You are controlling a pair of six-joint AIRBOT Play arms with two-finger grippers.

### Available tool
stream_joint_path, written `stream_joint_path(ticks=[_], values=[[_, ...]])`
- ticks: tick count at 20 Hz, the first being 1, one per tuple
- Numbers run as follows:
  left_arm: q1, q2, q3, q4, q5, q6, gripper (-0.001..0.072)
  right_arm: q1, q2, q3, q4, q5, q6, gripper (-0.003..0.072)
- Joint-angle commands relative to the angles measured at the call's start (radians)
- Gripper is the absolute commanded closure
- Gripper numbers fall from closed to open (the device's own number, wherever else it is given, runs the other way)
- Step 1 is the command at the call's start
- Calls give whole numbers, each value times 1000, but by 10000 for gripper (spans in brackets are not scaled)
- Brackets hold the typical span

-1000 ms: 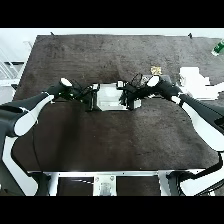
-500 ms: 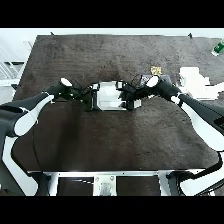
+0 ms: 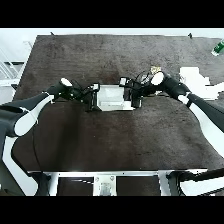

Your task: Fold the box and place the chain.

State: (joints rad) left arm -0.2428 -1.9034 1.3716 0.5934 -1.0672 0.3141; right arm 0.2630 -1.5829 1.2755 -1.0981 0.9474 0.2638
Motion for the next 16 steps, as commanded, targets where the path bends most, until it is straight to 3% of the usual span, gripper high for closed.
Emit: stream_joint_path(ticks=[1,7,11,16], values=[[0,0,0,0,2,0,287,-50,83,1,-20,13,204,674],[0,0,0,0,2,-1,287,-290,128,-32,103,88,676,676],[0,0,0,0,2,-1,287,-373,109,-151,106,62,827,675],[0,0,0,0,2,0,287,-320,-2,-191,242,55,812,675]])
